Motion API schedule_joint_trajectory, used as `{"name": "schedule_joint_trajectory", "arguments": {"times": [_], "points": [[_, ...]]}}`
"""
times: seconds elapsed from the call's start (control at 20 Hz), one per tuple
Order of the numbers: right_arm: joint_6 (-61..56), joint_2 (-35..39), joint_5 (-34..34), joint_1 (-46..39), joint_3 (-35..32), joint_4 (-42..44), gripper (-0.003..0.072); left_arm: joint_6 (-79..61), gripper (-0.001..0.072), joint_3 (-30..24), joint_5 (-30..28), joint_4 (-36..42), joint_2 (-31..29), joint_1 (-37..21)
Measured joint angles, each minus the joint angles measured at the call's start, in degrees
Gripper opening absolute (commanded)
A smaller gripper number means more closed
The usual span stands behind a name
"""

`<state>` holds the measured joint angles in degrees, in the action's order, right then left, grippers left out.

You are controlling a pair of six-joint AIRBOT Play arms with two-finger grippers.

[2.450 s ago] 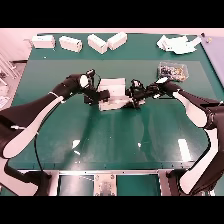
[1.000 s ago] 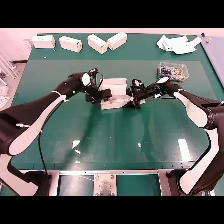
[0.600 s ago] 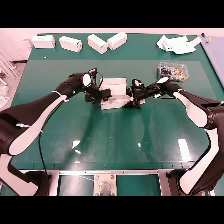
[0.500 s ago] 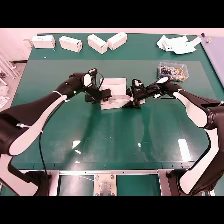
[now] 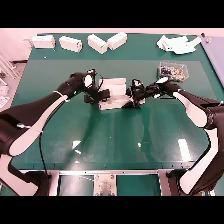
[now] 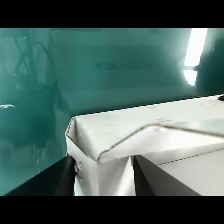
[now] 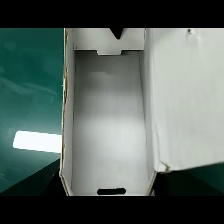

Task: Fold the box and place the chain.

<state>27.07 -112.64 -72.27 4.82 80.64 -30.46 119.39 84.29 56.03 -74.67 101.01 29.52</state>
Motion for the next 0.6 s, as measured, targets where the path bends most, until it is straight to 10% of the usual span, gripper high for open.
{"name": "schedule_joint_trajectory", "arguments": {"times": [0.6], "points": [[-0.1,0.1,-0.2,-0.2,0.0,0.2,0.0335,-8.0,0.0290,3.3,1.0,4.6,-1.6,-0.2]]}}
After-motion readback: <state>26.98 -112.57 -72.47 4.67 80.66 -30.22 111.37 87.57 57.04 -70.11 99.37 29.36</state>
